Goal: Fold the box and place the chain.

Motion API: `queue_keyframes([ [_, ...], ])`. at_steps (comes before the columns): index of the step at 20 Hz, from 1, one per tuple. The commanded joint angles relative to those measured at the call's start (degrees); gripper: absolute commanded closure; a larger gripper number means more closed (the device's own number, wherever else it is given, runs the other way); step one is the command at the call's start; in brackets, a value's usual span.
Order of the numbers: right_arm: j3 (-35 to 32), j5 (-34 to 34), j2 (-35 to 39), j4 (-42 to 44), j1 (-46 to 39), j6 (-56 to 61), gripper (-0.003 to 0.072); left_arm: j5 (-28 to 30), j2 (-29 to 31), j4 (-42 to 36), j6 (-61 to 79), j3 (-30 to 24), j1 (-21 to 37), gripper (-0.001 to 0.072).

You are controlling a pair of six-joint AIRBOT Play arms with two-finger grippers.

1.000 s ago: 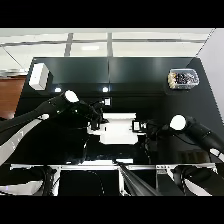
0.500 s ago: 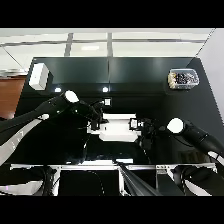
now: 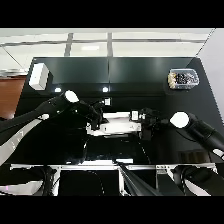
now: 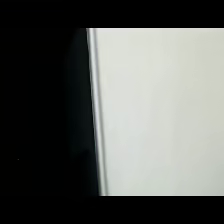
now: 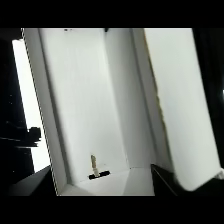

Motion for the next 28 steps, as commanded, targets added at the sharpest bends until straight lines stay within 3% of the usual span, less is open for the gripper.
queue_keyframes([
  [1,1.46,-0.24,0.11,-0.42,-2.14,-0.11,0.0006,-0.26,-0.04,0.02,0.13,0.00,-0.04,0.0686],
  [7,1.44,0.44,-1.27,3.23,-3.48,-0.46,0.0006,-0.22,-0.04,0.02,0.13,0.00,-0.04,0.0686],
  [11,1.44,3.04,-5.16,12.90,-3.50,-12.79,0.0006,-0.22,-0.04,0.02,0.13,0.00,-0.04,0.0686],
  [16,0.22,5.14,-9.11,12.59,-4.20,-15.82,0.0006,0.00,-0.04,0.04,0.13,0.00,-0.04,0.0685],
  [28,-1.07,1.11,-10.51,12.90,-4.20,-20.26,0.0006,0.46,-0.83,2.10,0.15,-0.02,-0.04,0.0686],
])
